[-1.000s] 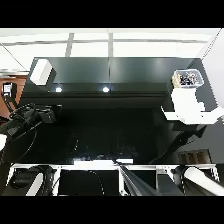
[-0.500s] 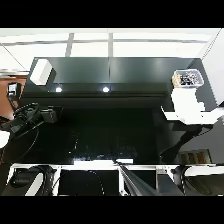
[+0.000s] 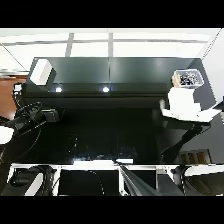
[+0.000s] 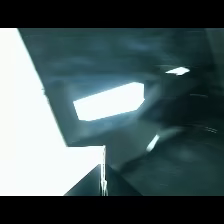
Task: Fold the box and place the chain.
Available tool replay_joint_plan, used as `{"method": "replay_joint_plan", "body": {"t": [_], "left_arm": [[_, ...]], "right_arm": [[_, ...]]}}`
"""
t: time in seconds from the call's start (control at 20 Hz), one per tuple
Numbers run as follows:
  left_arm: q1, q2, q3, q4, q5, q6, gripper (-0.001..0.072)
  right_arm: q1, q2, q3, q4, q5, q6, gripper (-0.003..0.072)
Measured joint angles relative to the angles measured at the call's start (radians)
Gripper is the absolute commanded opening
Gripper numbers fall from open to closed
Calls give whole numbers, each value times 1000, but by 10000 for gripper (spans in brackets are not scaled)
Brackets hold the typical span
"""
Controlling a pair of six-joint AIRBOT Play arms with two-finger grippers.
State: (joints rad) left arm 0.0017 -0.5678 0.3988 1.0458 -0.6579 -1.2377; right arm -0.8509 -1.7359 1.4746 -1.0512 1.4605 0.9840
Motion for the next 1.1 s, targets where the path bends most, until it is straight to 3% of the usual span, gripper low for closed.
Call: {"method": "replay_joint_plan", "body": {"t": [0.15,0.3,0.6,0.8,1.1], "left_arm": [[0,-3,0,-1,0,0,707],[0,-3,0,-21,-3,0,707],[-38,-51,4,-155,-25,12,706],[-106,-195,64,-264,-43,51,706],[-132,-573,281,-404,-266,192,706]], "right_arm": [[15,85,-61,148,31,-28,10],[57,228,-217,253,7,-65,9],[291,617,-751,585,-251,-221,9],[583,831,-1065,824,-540,-327,9],[966,920,-1208,925,-817,-371,9]]}}
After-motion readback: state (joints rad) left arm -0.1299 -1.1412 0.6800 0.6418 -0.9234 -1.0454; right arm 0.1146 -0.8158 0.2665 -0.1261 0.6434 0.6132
